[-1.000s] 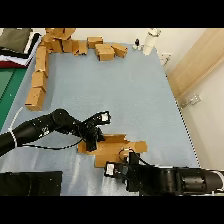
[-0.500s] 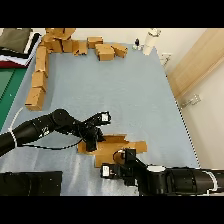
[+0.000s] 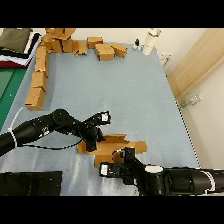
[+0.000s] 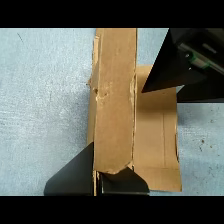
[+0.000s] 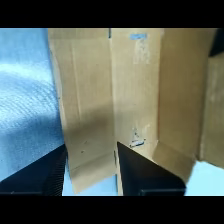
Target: Fold the box.
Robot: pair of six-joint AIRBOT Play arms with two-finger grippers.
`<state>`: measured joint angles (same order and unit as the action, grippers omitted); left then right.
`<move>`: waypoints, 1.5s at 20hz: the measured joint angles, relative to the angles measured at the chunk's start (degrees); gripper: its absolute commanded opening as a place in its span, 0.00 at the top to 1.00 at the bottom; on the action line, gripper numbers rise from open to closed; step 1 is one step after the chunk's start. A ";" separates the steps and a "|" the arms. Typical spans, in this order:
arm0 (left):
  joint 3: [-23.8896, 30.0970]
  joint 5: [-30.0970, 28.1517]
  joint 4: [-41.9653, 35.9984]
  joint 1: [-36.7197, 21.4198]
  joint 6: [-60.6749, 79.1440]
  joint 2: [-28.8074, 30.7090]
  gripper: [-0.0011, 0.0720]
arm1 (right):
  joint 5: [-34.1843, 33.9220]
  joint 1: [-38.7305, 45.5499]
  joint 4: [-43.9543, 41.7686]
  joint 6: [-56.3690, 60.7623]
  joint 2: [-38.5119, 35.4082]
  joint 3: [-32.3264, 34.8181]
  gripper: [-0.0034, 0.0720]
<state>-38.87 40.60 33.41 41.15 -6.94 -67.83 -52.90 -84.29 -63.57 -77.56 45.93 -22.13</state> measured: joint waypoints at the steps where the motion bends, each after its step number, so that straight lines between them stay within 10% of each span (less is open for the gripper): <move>1: 0.00 0.02 0.00 0.00 0.00 0.00 0.97 | -0.48 -0.02 0.83 1.33 0.02 -0.33 0.32; 7: 0.00 -0.15 0.00 0.00 0.02 0.00 0.97 | -3.93 0.04 5.97 10.25 0.04 -2.47 0.32; 11: 0.00 -0.04 0.00 0.00 0.02 0.00 0.97 | -5.73 0.02 6.56 12.85 0.02 -3.26 0.01; 22: 0.00 0.00 0.00 0.00 0.02 0.00 0.97 | -7.06 2.36 10.64 13.60 -12.63 0.59 0.01; 30: 0.00 0.00 0.00 0.00 0.00 0.00 0.97 | 5.90 25.46 -6.78 -15.56 -20.72 5.35 0.01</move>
<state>-38.87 40.60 33.41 41.15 -6.94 -67.83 -47.00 -58.83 -70.35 -93.12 25.21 -16.78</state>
